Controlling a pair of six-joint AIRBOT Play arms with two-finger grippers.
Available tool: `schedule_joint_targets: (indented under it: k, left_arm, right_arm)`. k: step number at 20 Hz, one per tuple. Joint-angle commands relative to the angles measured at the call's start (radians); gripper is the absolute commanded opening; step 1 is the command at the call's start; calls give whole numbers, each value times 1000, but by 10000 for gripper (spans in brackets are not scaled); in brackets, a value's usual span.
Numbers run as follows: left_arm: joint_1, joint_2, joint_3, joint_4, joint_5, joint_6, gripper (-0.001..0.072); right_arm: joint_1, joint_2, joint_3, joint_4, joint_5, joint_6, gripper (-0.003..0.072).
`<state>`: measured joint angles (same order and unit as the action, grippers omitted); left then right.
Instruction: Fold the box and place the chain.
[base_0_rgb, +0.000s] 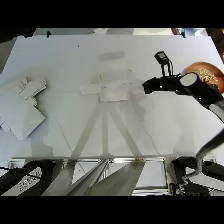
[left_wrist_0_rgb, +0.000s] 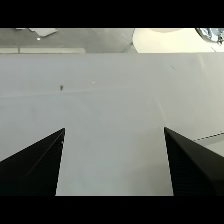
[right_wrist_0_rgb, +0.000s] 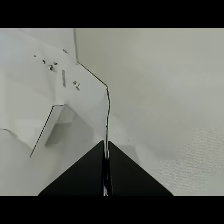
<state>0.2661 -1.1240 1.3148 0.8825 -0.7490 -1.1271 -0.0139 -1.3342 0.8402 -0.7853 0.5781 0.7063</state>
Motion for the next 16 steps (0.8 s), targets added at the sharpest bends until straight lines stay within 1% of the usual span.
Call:
schedule_joint_targets:
  k: [1,3,5,16]
  left_arm:
    - [0,-1,1,0,0,0,694]
    - [0,-1,1,0,0,0,694]
    - [0,-1,1,0,0,0,694]
    - [0,-1,1,0,0,0,694]
  right_arm:
    - [42,-51,-61,21,-130,-1,14]
    - [44,-63,-78,60,-156,-1,14]
    - [44,-63,-79,60,-168,-1,15]
    - [44,-63,-78,60,-171,-1,17]
